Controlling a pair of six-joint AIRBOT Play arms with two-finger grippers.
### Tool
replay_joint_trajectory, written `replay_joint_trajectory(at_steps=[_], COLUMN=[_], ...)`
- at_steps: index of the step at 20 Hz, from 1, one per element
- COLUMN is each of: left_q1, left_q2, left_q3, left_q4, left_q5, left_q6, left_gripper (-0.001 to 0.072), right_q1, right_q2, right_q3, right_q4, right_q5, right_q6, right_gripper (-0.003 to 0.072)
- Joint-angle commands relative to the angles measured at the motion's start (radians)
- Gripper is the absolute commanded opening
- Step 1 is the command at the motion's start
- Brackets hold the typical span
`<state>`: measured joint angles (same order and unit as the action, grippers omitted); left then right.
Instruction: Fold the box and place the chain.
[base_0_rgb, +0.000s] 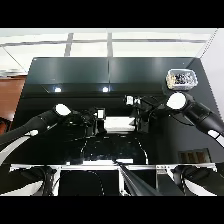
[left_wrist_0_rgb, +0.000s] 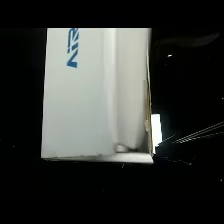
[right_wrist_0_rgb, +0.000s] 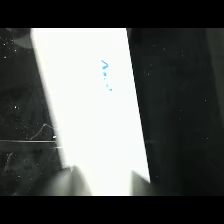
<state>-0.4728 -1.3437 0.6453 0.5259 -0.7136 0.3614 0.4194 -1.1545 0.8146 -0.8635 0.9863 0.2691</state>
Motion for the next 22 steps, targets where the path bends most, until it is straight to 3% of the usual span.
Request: replay_joint_trajectory(at_steps=[1, 22], left_q1=[0.000, 0.000], left_q2=[0.000, 0.000], left_q3=[0.001, 0.001], left_q4=[0.000, 0.000], left_q5=[0.000, 0.000], left_q6=[0.000, 0.000], left_gripper=[0.0358, 0.0358], right_q1=[0.002, 0.003], right_q2=[-0.004, -0.004], right_q3=[0.000, -0.029], right_q4=[-0.001, -0.002], right_q5=[-0.003, 0.008], right_q6=[-0.002, 0.035], right_gripper=[0.0189, 0.0211])
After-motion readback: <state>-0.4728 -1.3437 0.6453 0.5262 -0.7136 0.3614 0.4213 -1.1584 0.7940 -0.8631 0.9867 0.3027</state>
